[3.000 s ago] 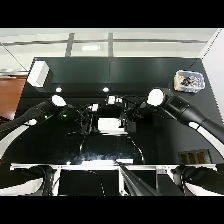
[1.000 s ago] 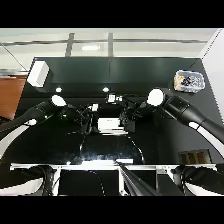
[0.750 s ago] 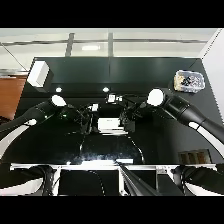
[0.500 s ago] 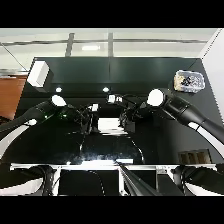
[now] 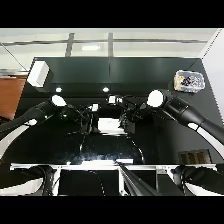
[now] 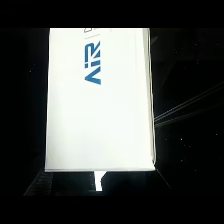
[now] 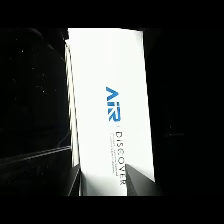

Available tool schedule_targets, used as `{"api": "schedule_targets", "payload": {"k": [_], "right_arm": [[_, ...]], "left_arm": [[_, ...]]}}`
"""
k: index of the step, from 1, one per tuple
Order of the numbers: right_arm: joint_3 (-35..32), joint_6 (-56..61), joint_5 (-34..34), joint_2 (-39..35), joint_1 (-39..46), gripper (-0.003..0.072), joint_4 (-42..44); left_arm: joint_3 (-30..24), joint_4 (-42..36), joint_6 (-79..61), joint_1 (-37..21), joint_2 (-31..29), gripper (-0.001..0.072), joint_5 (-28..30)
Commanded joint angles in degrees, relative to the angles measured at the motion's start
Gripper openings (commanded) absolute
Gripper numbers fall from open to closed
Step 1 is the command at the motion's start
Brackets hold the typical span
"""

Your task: Fold the box and place the chain.

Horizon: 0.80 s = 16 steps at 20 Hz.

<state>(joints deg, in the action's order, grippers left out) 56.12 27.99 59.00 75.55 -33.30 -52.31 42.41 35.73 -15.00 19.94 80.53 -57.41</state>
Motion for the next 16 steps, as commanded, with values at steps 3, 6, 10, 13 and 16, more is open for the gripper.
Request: {"api": "schedule_targets", "payload": {"k": [3, 6, 10, 13, 16], "right_arm": [[0.0, 0.1, 0.1, 0.6, 0.0, 0.0311, -0.1], [0.0, 0.1, 0.0, 1.0, 0.0, 0.0319, -0.2], [0.0, 0.1, 0.0, 1.2, 0.0, 0.0319, -0.2], [0.0, 0.1, 0.1, 1.1, 0.0, 0.0319, -0.1], [0.0, 1.1, 0.0, 0.0, 0.0, 0.032, 0.2]], "left_arm": [[0.0, 0.0, 0.0, 0.0, 0.0, 0.0344, 0.2], [0.0, 0.0, 0.0, 0.0, 0.0, 0.0344, 0.2], [0.0, 0.0, 0.0, 0.0, 0.0, 0.0344, 0.2], [0.0, 0.0, 0.0, 0.0, 0.0, 0.0344, 0.2], [0.0, 0.0, 0.1, 0.0, 0.0, 0.0344, 0.2]]}}
